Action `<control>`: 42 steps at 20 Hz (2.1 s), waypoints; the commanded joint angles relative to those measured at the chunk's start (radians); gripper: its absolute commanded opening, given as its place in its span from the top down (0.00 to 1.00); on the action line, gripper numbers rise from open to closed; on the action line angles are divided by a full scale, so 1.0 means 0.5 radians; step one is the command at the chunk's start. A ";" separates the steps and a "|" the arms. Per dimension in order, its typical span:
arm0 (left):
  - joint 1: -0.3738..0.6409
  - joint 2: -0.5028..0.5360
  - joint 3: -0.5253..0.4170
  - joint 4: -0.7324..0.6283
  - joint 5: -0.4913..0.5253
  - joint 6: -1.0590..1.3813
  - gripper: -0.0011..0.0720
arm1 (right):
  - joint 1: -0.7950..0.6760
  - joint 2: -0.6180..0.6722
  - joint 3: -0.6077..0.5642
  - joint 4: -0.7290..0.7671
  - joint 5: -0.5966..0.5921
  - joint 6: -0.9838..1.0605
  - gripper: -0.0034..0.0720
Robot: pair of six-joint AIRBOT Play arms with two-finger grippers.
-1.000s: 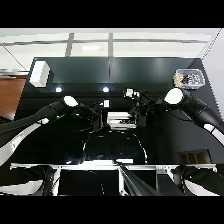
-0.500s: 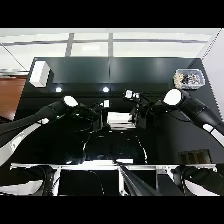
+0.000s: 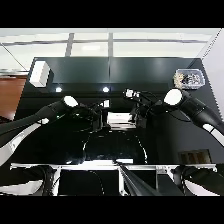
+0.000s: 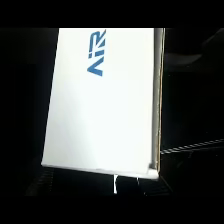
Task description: Fold the box and place the chain.
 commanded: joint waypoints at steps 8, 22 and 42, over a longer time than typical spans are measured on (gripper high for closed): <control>0.000 -0.002 0.002 -0.001 0.003 -0.002 0.54 | 0.001 -0.022 -0.020 -0.017 0.040 0.037 0.50; 0.000 -0.002 0.002 -0.002 0.003 -0.002 0.54 | -0.341 0.193 -0.304 0.755 0.025 0.912 0.93; 0.000 -0.002 0.002 -0.010 0.005 -0.002 0.53 | -0.327 0.068 -0.389 0.855 -0.078 1.207 0.93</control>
